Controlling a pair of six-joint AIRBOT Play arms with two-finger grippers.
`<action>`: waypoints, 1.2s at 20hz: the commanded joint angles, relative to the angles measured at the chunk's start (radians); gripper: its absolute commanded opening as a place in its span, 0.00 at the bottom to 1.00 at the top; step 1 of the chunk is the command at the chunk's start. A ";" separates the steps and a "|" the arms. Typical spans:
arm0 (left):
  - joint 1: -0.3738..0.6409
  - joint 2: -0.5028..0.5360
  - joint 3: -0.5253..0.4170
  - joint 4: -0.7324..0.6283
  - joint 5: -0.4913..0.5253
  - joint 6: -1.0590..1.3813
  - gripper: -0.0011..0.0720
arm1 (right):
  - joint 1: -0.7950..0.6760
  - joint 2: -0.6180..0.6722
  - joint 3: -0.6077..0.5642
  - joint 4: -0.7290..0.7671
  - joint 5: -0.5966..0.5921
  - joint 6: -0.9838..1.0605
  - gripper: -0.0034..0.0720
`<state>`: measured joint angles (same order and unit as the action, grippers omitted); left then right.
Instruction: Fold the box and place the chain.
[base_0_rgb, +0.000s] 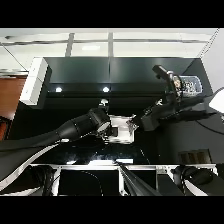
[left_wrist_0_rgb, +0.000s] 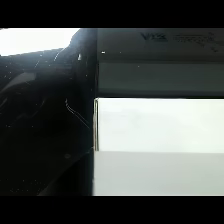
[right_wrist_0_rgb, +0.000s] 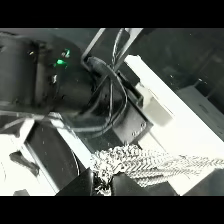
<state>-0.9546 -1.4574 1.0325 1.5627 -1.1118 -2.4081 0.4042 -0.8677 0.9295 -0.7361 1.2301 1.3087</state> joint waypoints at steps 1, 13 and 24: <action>0.001 0.000 0.001 0.000 0.000 0.000 0.06 | 0.030 -0.001 -0.079 0.002 -0.128 0.016 0.05; 0.001 0.000 0.001 0.000 0.000 0.000 0.06 | -0.012 -0.002 -0.155 -0.110 -0.140 0.075 0.88; 0.001 0.000 0.001 0.000 0.003 0.000 0.06 | -0.265 -0.139 -0.304 -0.603 -0.621 0.259 0.88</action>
<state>-0.9546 -1.4574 1.0325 1.5627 -1.1114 -2.4081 0.1406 -0.9268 0.6621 -1.2350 0.8043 1.4998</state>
